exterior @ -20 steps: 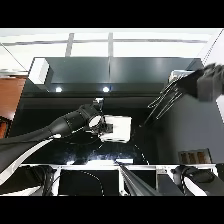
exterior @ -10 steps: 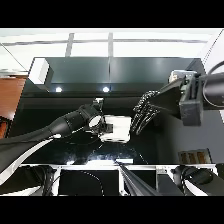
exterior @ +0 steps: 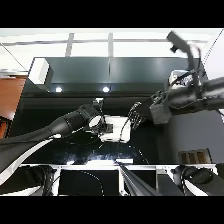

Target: Fold the box and place the chain.

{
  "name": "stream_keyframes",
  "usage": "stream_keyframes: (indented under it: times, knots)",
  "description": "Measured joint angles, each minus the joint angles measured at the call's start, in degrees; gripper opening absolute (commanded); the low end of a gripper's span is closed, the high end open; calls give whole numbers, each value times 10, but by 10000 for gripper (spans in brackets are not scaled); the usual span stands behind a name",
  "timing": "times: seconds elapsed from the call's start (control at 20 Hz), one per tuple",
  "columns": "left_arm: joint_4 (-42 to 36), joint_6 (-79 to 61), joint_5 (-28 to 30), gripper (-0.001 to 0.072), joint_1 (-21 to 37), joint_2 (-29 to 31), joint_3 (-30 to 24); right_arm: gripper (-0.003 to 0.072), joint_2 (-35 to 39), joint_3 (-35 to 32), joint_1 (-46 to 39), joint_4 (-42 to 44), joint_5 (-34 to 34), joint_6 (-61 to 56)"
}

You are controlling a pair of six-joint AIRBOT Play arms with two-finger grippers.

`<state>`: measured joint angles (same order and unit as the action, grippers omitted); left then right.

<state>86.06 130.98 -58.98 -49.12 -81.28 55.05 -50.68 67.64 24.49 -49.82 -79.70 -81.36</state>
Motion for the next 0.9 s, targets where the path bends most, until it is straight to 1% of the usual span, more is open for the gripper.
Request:
stream_keyframes:
  times: [0.15, 0.35, 0.9]
  knots:
    - [0, 0, 0, 26, 0, 0, 0, 38, -2, -42, 22, 2, 27, 0]
    - [0, 0, 0, 26, 0, 0, 0, 38, -7, -72, 57, 2, 72, 0]
    - [0, 0, 3, 26, 0, 0, 0, 39, -11, -136, 80, -37, 113, -9]
